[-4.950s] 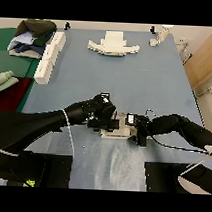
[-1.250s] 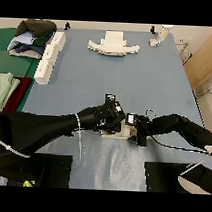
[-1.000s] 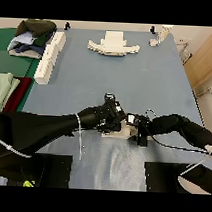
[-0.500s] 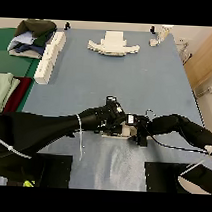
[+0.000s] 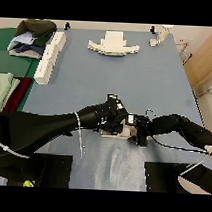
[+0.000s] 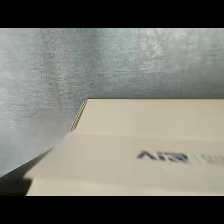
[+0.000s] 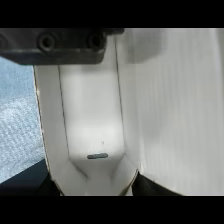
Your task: Fold the box.
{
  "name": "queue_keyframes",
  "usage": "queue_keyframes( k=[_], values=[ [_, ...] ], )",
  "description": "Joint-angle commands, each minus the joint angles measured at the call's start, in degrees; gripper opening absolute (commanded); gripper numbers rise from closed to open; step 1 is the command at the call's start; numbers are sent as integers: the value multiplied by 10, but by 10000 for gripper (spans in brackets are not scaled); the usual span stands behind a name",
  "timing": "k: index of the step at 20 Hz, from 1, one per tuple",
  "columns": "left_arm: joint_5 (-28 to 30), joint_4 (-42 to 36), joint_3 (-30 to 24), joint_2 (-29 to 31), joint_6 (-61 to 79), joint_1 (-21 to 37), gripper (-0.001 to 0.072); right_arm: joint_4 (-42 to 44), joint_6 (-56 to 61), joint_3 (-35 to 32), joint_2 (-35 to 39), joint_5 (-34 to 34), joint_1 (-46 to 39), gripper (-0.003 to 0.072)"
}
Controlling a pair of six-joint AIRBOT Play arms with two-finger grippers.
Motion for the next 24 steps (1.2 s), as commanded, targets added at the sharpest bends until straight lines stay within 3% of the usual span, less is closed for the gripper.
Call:
queue_keyframes(
  k=[1, 5, 6, 7, 8, 10, 12, 19, 21, 24],
  values=[
    [-76, -3, 37, 22, 38, 1, 538, 0, 0, 0, 0, 0, 0, 513],
    [-164, -2, 70, 52, 68, 1, 537, 0, 0, 0, 0, 0, 0, 513],
    [-181, -3, 72, 56, 73, 1, 446, 0, 0, 0, 0, 0, 0, 513],
    [-205, -4, 74, 59, 92, 1, 70, 0, 0, 0, 0, 0, 0, 513],
    [-222, -5, 74, 62, 131, 1, 13, 0, 0, 0, 0, 0, 0, 513],
    [-246, -15, 74, 66, 183, 1, 12, 0, 0, 0, 0, 0, 0, 513],
    [-230, -20, 74, 67, 240, 1, 12, 0, 0, 0, 0, 0, 0, 513],
    [-92, -23, 66, 95, 462, -4, 12, 0, 0, 0, 0, 0, 0, 513],
    [-59, -28, 24, 153, 512, 21, 11, 0, 0, 0, 0, 0, 0, 513],
    [2, -103, -98, 277, 685, 118, 12, 0, 0, 0, 0, 0, 0, 513]
  ],
)
